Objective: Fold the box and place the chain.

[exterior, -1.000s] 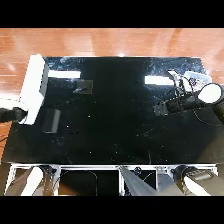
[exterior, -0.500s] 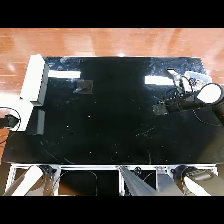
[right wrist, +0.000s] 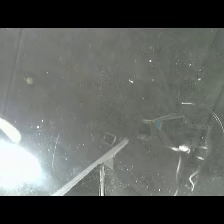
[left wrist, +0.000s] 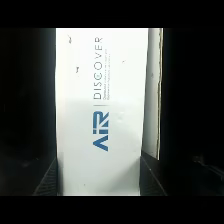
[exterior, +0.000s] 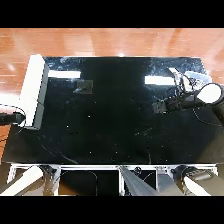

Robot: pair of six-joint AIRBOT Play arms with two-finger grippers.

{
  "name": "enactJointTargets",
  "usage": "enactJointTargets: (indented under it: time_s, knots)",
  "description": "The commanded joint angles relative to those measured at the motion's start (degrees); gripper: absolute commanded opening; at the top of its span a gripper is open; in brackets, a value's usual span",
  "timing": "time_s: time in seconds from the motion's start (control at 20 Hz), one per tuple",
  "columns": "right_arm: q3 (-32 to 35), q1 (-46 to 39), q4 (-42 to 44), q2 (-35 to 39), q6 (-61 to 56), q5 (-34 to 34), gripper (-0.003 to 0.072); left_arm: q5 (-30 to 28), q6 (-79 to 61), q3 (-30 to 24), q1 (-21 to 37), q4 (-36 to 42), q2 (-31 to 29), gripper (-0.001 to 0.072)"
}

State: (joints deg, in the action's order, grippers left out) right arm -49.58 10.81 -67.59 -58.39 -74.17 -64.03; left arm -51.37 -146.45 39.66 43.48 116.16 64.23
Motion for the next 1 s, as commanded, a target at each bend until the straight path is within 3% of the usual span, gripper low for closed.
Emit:
enactJointTargets:
  time_s: [0.0,0.05,0.15,0.3,0.45,0.6,0.65,0.7,0.75,0.85,0.95]
  knots:
    - [0.0,0.0,0.1,0.0,-1.1,1.4,0.0047,2.3,0.0,0.3,-1.5,0.3,0.8,0.0596]
    - [0.0,0.0,0.1,0.0,-1.4,1.4,0.0047,1.9,0.4,0.6,-1.7,0.1,0.8,0.063]
    - [0.0,0.0,0.1,0.0,-1.7,1.2,0.0047,0.1,1.7,2.1,-2.0,-0.1,0.6,0.063]
    - [0.0,0.0,0.0,0.0,-1.7,1.2,0.0047,-9.9,2.9,7.4,-2.1,0.5,0.3,0.0627]
    - [-0.5,0.0,-0.1,0.0,-1.7,2.8,0.0046,-20.3,5.1,13.4,-2.1,5.9,0.3,0.062]
    - [-5.3,0.0,0.0,0.0,-1.7,2.1,0.0047,-26.6,15.5,18.7,-4.4,11.5,0.3,0.0581]
    - [-8.0,0.0,0.0,0.0,-1.9,1.2,0.0047,-28.2,18.9,20.7,-6.2,13.4,0.3,0.0439]
    - [-10.9,0.0,0.0,0.0,-2.4,0.3,0.0047,-29.7,21.3,22.4,-8.6,15.3,0.2,0.0191]
    - [-14.0,0.4,-0.9,0.0,-2.6,-0.6,0.0047,-30.8,22.3,24.0,-12.0,17.1,0.0,0.0022]
    - [-19.6,2.4,-8.2,0.0,-6.1,-4.5,0.0047,-27.5,25.6,25.2,-21.7,18.7,-1.9,0.0021]
    - [-23.5,3.3,-17.6,0.0,-11.0,-9.7,0.0047,-18.9,29.0,25.2,-35.0,14.3,-5.0,0.002]
